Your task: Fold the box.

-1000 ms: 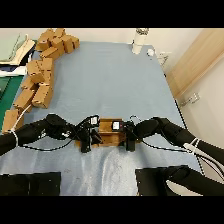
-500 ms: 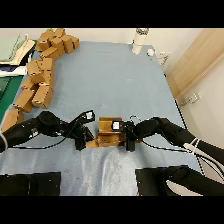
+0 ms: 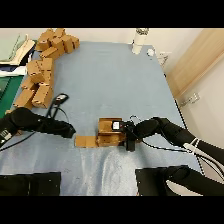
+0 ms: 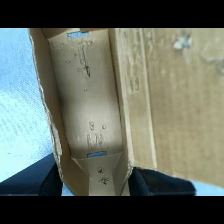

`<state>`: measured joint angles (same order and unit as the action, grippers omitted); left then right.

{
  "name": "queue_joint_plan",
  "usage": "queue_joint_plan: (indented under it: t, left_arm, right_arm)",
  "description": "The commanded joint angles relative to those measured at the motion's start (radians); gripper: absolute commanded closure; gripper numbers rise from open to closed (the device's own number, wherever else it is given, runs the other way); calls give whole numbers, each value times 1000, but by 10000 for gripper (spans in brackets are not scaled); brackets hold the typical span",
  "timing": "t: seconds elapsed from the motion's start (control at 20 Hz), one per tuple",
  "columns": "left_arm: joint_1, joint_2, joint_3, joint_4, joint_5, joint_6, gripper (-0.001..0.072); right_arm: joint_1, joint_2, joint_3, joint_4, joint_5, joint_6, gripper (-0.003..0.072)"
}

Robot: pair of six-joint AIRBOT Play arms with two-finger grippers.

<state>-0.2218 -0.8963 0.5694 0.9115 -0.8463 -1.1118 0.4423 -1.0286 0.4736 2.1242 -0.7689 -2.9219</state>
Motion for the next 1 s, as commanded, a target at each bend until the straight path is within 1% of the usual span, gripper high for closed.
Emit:
queue_joint_plan:
  t: [0.0,0.1,0.15,0.25,0.4,0.55,0.7,0.8,0.95]
  left_arm:
    - [130,24,-9,103,-109,-411,620]
    - [137,8,-27,67,-114,-431,625]
    - [120,-5,-36,55,-112,-431,698]
    - [64,-31,-53,48,-77,-459,698]
    - [-47,-73,-64,47,33,-529,698]
    - [-129,-119,-65,37,127,-566,698]
    - [-183,-163,-75,-50,185,-564,699]
    - [-210,-166,-74,-88,217,-557,698]
    - [-221,-164,-74,-108,206,-552,699]
  right_arm:
    - [0,0,1,0,0,0,284]
    - [0,0,1,0,0,0,284]
    - [0,0,1,0,0,0,283]
    - [0,0,1,0,0,0,284]
    - [0,0,1,0,0,0,284]
    - [0,0,1,0,0,0,283]
    - [0,0,1,0,0,0,283]
    - [0,0,1,0,0,0,284]
    - [0,0,1,0,0,0,284]
